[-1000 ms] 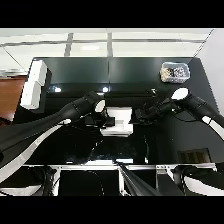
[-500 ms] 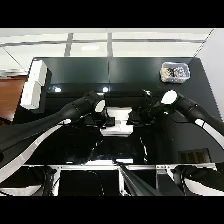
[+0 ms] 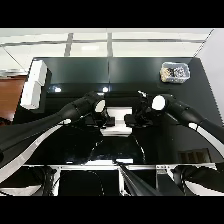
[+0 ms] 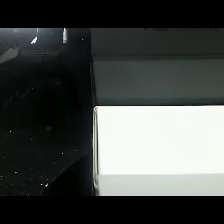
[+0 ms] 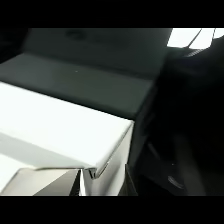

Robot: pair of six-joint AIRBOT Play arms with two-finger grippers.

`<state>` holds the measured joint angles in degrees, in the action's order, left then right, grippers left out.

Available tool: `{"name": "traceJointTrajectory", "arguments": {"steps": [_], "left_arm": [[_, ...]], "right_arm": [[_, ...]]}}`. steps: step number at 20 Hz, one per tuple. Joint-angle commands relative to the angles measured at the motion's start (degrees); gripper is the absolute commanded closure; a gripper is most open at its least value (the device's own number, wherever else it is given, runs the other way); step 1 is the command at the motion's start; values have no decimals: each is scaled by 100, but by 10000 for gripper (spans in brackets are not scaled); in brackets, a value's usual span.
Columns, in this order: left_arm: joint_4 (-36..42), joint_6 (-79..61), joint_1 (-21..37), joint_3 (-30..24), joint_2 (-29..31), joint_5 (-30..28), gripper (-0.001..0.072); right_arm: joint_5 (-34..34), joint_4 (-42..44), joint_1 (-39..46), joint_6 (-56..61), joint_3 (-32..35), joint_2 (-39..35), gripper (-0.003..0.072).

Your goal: Fold the box and place the chain.

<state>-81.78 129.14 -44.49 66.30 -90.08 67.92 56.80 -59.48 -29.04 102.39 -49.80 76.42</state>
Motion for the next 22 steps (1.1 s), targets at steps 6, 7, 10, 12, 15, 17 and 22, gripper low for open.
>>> {"name": "traceJointTrajectory", "arguments": {"steps": [6, 7, 10, 12, 15, 17, 22], "left_arm": [[-20, -2, 0, 2, 2, 2, 683], [-24, -2, 0, 2, 2, 2, 683], [-24, -2, 0, 2, 2, 0, 683], [-24, -2, 0, 2, 2, 4, 683], [-24, -2, 0, 2, 2, 2, 683], [-24, -2, 0, 2, 2, -2, 683], [-24, -2, 0, 2, 2, 0, 683]], "right_arm": [[765, -2175, -946, 1899, -909, 463, 384], [763, -2308, -1054, 2162, -920, 496, 384], [697, -2387, -1261, 2485, -922, 542, 384], [684, -2420, -1303, 2581, -925, 614, 384], [732, -2417, -1314, 2669, -925, 726, 384], [752, -2396, -1335, 2752, -925, 778, 385], [748, -2356, -1357, 2815, -922, 815, 675]]}}
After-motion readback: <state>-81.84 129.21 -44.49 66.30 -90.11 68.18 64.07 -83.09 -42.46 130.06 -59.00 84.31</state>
